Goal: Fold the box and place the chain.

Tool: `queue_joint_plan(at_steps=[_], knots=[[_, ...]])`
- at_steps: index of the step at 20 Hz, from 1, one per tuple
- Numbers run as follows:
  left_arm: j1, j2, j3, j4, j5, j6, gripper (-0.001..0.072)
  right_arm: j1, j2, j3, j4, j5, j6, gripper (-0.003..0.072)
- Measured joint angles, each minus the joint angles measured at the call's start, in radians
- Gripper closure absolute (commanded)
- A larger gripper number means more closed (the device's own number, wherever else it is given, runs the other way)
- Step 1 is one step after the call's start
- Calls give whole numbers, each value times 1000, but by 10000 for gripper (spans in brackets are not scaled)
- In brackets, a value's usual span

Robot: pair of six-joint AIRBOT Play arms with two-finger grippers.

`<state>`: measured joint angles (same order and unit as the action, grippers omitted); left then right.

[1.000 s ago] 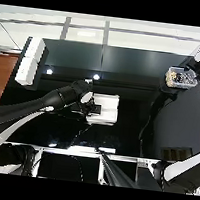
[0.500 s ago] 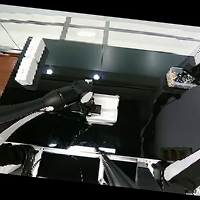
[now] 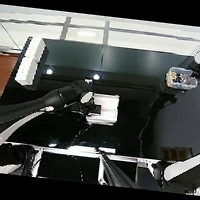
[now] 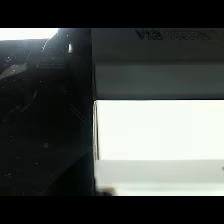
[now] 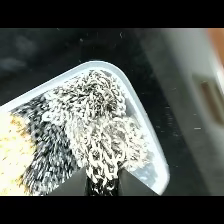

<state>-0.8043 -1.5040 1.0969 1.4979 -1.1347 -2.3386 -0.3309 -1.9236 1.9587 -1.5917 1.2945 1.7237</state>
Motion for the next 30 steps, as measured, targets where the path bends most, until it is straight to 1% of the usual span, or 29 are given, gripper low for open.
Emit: queue_joint_plan(at_steps=[5, 8, 10, 12, 16, 18, 20, 22, 25, 28, 30], knots=[[0, 0, 0, -24, 0, 0, 683, -1, 197, 0, 49, 26, -113, 679], [0, 0, 0, -31, 0, 0, 683, -3, 321, -21, 158, 42, -173, 679], [0, 0, 0, -33, 0, 0, 683, -3, 419, -74, 274, 45, -243, 679], [0, 0, 0, -35, 0, 0, 683, -3, 519, -152, 383, 48, -314, 679], [0, 0, 0, -37, 0, 0, 683, 0, 768, -402, 590, 51, -438, 680], [0, 0, 0, -39, 0, 0, 683, 30, 900, -536, 672, 56, -476, 680], [0, 0, 0, -40, 0, 0, 683, 84, 998, -631, 723, 95, -495, 679], [0, 0, 0, -40, 0, 0, 683, 153, 1056, -687, 750, 151, -493, 680], [0, 0, 0, -41, 0, 0, 683, 262, 1097, -724, 796, 206, -473, 679], [0, 0, 0, -41, 0, 0, 683, 354, 1112, -740, 843, 218, -465, 679], [0, 0, 0, -41, 0, 0, 683, 404, 1116, -748, 881, 202, -460, 680]])
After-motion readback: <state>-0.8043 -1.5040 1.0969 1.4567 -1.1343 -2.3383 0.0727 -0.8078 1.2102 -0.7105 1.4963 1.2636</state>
